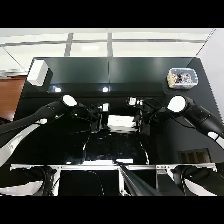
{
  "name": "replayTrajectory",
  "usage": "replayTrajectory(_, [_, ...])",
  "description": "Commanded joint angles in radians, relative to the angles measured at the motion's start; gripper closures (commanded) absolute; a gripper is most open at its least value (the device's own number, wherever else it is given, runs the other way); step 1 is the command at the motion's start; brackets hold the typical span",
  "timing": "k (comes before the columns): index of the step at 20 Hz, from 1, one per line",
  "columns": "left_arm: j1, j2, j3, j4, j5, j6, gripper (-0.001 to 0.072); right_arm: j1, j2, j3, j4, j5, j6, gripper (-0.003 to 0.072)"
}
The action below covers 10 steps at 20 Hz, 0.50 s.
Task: Fold the box and place the chain.
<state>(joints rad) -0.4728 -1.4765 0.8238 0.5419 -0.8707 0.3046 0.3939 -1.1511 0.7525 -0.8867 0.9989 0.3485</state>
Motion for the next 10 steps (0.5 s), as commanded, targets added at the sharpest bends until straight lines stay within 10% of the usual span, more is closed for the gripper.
replayTrajectory(1, [0.000,0.000,0.001,0.000,-0.001,-0.002,0.0268,0.001,0.000,-0.018,0.008,-0.010,0.000,0.0396])
replayTrajectory(7, [0.000,-0.001,0.001,0.000,-0.001,-0.002,0.0268,-0.026,0.035,0.032,0.088,-0.019,0.240,0.0398])
replayTrajectory(10, [0.000,-0.001,0.001,0.000,-0.001,-0.002,0.0268,-0.087,0.037,0.031,0.204,0.084,0.412,0.0680])
